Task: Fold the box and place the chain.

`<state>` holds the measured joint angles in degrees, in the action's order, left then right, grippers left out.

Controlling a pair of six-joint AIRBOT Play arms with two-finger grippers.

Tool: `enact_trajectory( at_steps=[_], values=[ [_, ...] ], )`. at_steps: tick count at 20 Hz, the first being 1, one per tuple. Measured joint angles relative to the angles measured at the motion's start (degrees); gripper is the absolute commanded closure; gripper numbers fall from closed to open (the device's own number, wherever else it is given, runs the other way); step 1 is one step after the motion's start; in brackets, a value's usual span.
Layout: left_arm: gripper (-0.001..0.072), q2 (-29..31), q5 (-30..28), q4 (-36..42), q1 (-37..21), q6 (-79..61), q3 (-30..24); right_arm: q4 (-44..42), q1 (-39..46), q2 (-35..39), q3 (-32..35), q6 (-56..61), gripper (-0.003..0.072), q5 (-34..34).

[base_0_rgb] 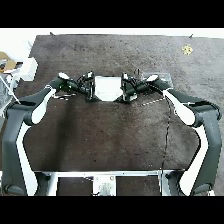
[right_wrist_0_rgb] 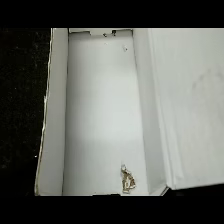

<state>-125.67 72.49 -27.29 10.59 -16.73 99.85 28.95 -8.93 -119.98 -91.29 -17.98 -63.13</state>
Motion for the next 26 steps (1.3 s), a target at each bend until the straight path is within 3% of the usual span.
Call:
enact_trajectory(
  at_steps=[17, 18, 19, 26],
  values=[
    [0.0425, 0.0, 0.0, 0.3, 0.0, 0.0, 0.0, 0.0, 0.0, 0.0, 0.0, 0.0, 0.0189, 0.0],
    [0.0424, 0.0, 0.0, 0.3, 0.0, 0.0, 0.0, 0.0, 0.0, 0.0, 0.0, 0.0, 0.0172, 0.0],
    [0.0424, 0.0, 0.0, 0.3, 0.0, 0.0, 0.0, 0.0, 0.0, 0.0, 0.0, 0.0, 0.0003, 0.0],
    [0.0424, 0.0, 0.0, 0.4, 0.0, 0.1, 0.0, 2.2, 0.3, 1.7, 0.1, 0.0, 0.0001, 0.7]
  ],
)
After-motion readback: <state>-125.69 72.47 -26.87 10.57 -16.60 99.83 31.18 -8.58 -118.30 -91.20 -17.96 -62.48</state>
